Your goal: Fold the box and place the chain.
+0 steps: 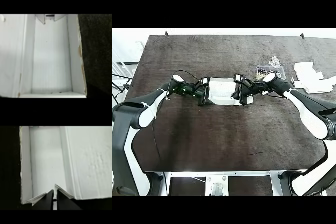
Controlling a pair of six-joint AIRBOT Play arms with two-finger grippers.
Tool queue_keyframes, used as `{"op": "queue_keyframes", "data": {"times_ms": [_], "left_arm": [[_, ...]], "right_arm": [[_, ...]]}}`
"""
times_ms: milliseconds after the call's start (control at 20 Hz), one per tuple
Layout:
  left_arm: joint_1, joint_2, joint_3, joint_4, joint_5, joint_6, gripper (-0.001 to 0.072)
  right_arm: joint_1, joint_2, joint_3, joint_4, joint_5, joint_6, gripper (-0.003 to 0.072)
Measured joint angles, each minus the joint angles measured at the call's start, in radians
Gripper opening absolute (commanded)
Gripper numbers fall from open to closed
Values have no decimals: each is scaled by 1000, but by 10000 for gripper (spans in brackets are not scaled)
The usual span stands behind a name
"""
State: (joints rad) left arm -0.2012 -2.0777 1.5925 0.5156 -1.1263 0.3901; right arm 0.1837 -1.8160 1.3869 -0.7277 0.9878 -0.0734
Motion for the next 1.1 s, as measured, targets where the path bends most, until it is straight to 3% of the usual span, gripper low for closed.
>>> {"op": "queue_keyframes", "data": {"times_ms": [350,650,1100], "left_arm": [[0,0,0,0,0,1,536],[0,0,0,0,0,2,536],[0,0,0,0,0,3,536]], "right_arm": [[-59,103,0,-93,61,151,13],[-184,193,-7,-108,79,504,12],[-298,184,-171,-97,32,872,12]]}}
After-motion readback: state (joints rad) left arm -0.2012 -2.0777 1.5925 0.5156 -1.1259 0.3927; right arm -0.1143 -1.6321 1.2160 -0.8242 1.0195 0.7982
